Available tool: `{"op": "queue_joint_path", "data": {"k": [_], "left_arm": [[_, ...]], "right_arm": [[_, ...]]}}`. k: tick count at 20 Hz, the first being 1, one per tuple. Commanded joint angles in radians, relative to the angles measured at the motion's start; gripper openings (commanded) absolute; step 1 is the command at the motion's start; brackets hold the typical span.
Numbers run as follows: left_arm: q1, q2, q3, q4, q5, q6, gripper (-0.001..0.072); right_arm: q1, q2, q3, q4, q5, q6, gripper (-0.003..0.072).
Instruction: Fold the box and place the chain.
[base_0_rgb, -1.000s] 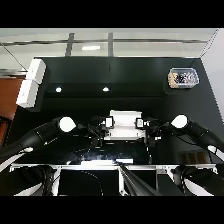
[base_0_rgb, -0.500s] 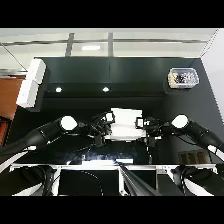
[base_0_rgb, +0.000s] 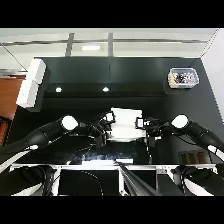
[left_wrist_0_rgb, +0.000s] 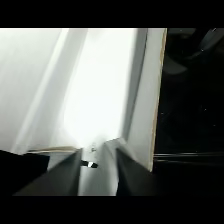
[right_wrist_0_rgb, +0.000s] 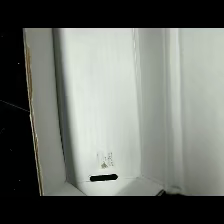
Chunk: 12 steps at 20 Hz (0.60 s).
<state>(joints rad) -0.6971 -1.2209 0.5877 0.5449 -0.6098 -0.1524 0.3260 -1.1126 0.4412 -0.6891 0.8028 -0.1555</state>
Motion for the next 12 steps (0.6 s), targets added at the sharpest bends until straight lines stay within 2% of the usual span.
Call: {"op": "queue_joint_path", "data": {"k": [1,3,4,5,7,9,12], "left_arm": [[-0.001,-0.001,0.0,-0.04,0.0,0.02,0.035],[-0.001,-0.001,0.0,-0.039,0.001,0.02,0.0342],[-0.001,-0.001,0.0,-0.036,0.003,0.02,0.0243],[-0.001,-0.001,0.0,-0.036,0.003,0.02,0.0214],[0.001,0.0,0.0,-0.033,0.0,0.019,0.0214],[0.01,0.014,0.0,0.013,-0.002,0.015,0.0023],[0.069,0.089,0.0,0.136,-0.003,-0.097,0.0023]], "right_arm": [[0.001,0.001,0.001,0.0,0.0,0.001,0.0448],[0.001,0.001,0.001,0.0,0.0,0.001,0.0448],[0.001,0.001,0.001,0.0,-0.001,0.001,0.0448],[0.001,0.001,0.001,0.0,-0.002,0.001,0.0448],[0.001,0.001,0.001,0.0,-0.002,0.001,0.0448],[0.001,0.001,0.001,0.0,-0.002,0.001,0.0449],[0.001,0.001,0.001,0.0,-0.002,0.001,0.0448]]}}
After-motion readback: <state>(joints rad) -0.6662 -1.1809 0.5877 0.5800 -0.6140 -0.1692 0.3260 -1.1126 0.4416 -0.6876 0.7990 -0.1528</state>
